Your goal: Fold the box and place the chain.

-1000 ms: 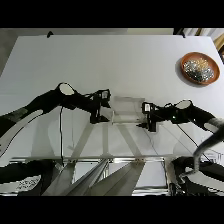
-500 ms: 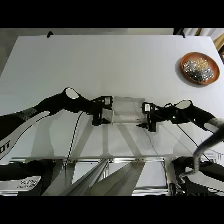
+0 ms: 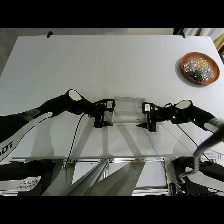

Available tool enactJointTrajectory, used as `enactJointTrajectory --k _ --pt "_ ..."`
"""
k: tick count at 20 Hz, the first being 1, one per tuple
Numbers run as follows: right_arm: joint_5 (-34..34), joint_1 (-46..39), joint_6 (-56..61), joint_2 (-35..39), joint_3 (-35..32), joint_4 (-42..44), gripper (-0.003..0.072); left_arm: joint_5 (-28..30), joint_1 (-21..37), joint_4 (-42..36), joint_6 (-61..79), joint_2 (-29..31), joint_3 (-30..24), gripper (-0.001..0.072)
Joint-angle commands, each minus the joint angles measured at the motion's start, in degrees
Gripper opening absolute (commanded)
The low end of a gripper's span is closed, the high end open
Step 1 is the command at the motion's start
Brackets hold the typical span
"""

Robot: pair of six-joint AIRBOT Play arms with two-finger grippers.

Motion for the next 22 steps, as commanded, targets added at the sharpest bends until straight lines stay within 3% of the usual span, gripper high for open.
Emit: enactJointTrajectory --k 1,15,16,17,18,22 --pt "0.0 0.0 0.0 0.0 0.0 0.0 0.0471 -1.3 -0.2 -1.7 0.1 0.0 0.0 0.071" --pt "0.0 0.0 0.0 0.0 0.0 0.0 0.0471 0.3 -0.9 -4.0 -0.5 -2.4 0.0 0.0688" --pt "0.0 0.0 0.0 0.0 0.0 0.0 0.0471 0.5 -0.9 -3.9 -0.5 -2.5 0.0 0.0653" --pt "0.0 0.0 0.0 0.0 0.0 0.0 0.0471 0.5 -0.9 -3.8 -0.5 -2.6 0.0 0.0549" --pt "0.0 0.0 0.0 0.0 0.0 0.0 0.0471 0.5 -0.9 -3.5 -0.5 -2.6 0.0 0.0513" --pt "0.0 0.0 0.0 0.0 0.0 0.0 0.0471 0.6 -0.9 -3.3 -0.5 -2.6 0.0 0.0232"
